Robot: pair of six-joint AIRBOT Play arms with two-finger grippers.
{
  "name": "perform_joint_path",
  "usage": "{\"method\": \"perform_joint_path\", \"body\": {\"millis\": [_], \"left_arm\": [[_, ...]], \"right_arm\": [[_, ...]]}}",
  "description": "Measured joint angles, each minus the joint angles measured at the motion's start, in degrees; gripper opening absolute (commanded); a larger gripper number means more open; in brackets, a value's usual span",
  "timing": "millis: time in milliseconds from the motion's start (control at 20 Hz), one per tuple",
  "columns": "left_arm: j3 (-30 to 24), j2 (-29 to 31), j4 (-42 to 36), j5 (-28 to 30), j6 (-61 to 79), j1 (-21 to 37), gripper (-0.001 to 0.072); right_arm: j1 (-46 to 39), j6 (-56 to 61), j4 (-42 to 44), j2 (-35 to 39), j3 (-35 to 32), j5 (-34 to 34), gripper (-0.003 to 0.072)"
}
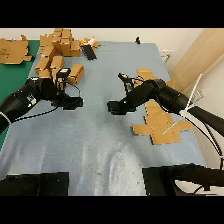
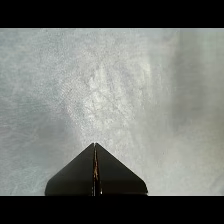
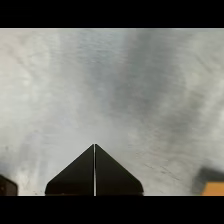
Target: Fold the box.
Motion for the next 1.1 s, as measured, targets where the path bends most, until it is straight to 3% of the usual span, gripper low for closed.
{"method": "perform_joint_path", "body": {"millis": [100,150,200,250,400,500,750,800,850,900,1100], "left_arm": [[0.0,0.0,-0.02,0.92,0.02,0.0,0.0012],[0.0,0.0,-0.02,1.09,0.04,-0.02,0.0013],[0.0,0.0,-0.02,1.16,0.11,0.0,0.0013],[0.0,0.0,-0.02,1.31,0.17,-0.02,0.0013],[0.0,0.0,-0.09,1.6,0.17,-0.02,0.0013],[0.0,0.0,-0.33,1.73,0.17,-0.02,0.0013],[0.0,0.0,-0.59,1.29,0.15,-0.02,0.0013],[0.0,0.0,-0.63,0.96,0.11,-0.02,0.0112],[0.0,0.0,-0.66,0.85,0.11,-0.02,0.0394],[0.0,0.0,-0.68,0.57,0.0,0.0,0.0526],[0.0,0.0,-0.94,-0.13,-0.04,0.0,0.0517]], "right_arm": [[-1.75,3.63,-7.65,0.0,1.18,-4.2,0.0007],[-3.41,4.98,-12.55,-0.02,2.23,-7.8,0.0111],[-5.33,5.92,-17.4,0.0,3.43,-11.56,0.0403],[-7.85,6.54,-23.21,0.0,4.72,-15.74,0.045],[-17.66,6.29,-39.36,0.0,7.21,-25.46,0.0451],[-26.62,4.9,-44.35,-0.04,7.96,-28.11,0.0451],[-50.18,-5.18,-37.44,-0.63,8.63,-25.94,0.0452],[-54.05,-7.87,-34.73,-1.16,8.66,-25.59,0.0451],[-57.77,-10.8,-31.85,-1.97,8.68,-25.31,0.0451],[-60.67,-13.35,-29.62,-2.84,8.7,-25.09,0.0452],[-68.5,-22.53,-21.86,-7.13,8.72,-24.61,0.0451]]}}
